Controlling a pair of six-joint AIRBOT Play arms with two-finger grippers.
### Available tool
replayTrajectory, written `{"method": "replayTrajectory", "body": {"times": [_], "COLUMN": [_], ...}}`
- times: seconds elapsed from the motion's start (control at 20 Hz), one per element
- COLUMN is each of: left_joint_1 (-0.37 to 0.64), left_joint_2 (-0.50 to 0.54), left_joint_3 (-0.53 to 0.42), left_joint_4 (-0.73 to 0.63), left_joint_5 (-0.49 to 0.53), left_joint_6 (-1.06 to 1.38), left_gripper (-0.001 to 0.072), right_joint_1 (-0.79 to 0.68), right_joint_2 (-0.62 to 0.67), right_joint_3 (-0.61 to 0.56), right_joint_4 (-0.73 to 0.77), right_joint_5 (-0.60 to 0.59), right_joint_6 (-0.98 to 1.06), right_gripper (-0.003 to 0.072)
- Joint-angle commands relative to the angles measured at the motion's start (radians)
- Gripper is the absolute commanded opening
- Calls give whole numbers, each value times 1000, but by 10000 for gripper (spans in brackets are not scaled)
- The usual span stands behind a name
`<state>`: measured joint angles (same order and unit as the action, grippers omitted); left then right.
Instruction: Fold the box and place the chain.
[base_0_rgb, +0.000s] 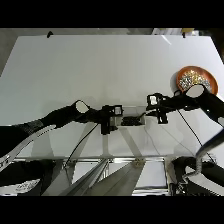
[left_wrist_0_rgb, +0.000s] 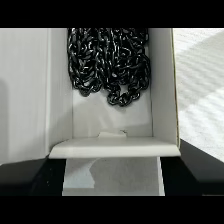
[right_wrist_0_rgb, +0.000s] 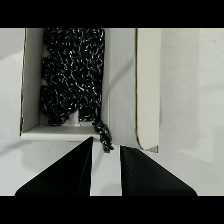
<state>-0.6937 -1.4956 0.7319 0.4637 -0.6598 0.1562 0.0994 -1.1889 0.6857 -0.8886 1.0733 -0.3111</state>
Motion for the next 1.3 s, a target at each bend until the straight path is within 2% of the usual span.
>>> {"method": "replayTrajectory", "body": {"times": [0.0, 0.05, 0.25, 0.3, 0.4, 0.45, 0.6, 0.7, 1.05, 1.25], "left_joint_1": [0, 0, 0, 0, 0, 0, 0, 0, 0, 0], "left_joint_2": [1, 1, 1, 1, 1, 1, 1, 1, 1, 1], "left_joint_3": [0, 0, 0, 0, 0, 0, 0, 0, 0, 0], "left_joint_4": [0, 0, 0, 0, 0, 0, 0, 0, 0, 0], "left_joint_5": [1, 1, 1, 1, 0, 1, 1, 1, 1, 1], "left_joint_6": [0, 0, 0, 0, 0, 0, 0, 0, 0, 0], "left_gripper": [271, 271, 271, 271, 271, 271, 271, 271, 271, 271], "right_joint_1": [4, 4, 4, 4, 4, 4, 4, 4, 4, 4], "right_joint_2": [-5, -3, 13, 18, 22, 22, 22, 22, 31, 51], "right_joint_3": [-1, -1, -1, -1, -1, -1, -1, -1, -1, -1], "right_joint_4": [-67, -78, -133, -135, -135, -135, -135, -135, -136, -136], "right_joint_5": [-17, -16, -20, -20, -29, -38, -43, -41, -34, 1], "right_joint_6": [32, 51, 105, 106, 133, 148, 157, 158, 237, 237], "right_gripper": [100, 45, 39, 74, 339, 363, 356, 275, 260, 198]}}
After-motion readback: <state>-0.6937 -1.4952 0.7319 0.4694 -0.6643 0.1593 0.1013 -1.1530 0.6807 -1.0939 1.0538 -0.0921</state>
